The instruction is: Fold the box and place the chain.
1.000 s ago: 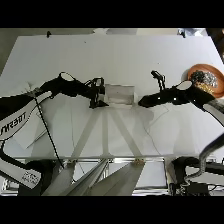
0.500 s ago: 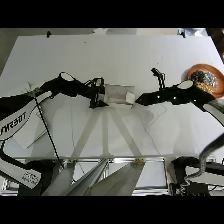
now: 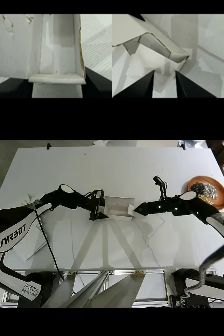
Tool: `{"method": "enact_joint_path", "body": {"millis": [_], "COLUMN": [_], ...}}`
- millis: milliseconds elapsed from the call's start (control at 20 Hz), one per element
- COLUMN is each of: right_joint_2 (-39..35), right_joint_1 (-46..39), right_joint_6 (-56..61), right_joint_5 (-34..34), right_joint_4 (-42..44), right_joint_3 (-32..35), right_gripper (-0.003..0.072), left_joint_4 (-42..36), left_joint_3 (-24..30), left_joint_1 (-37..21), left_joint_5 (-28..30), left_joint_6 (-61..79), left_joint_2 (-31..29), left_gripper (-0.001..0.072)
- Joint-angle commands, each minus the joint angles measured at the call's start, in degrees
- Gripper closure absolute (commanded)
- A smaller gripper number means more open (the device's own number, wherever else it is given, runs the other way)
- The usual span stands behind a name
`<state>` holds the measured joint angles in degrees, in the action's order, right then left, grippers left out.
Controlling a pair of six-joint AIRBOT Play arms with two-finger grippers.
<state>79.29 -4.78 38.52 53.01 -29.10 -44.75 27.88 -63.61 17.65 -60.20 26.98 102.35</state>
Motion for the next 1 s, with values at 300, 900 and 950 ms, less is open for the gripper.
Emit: {"method": "enact_joint_path", "body": {"millis": [300, 900, 950], "right_joint_2": [-0.11, -0.11, -0.11], "right_joint_1": [1.62, 6.32, 6.82], "right_joint_6": [2.84, 14.78, 15.85], "right_joint_5": [-0.2, -7.13, -7.67], "right_joint_4": [-4.44, -12.35, -13.29], "right_joint_3": [-0.04, -0.04, -0.04], "right_gripper": [0.0248, 0.0276, 0.0276], "left_joint_4": [0.0, 0.0, 0.0], "left_joint_3": [-0.02, -0.02, -0.02], "left_joint_1": [-0.04, -0.04, -0.04], "left_joint_5": [0.0, 0.0, 0.02], "left_joint_6": [0.0, 0.0, 0.0], "left_joint_2": [-0.04, -0.07, -0.04], "left_gripper": [0.0432, 0.0432, 0.0432]}}
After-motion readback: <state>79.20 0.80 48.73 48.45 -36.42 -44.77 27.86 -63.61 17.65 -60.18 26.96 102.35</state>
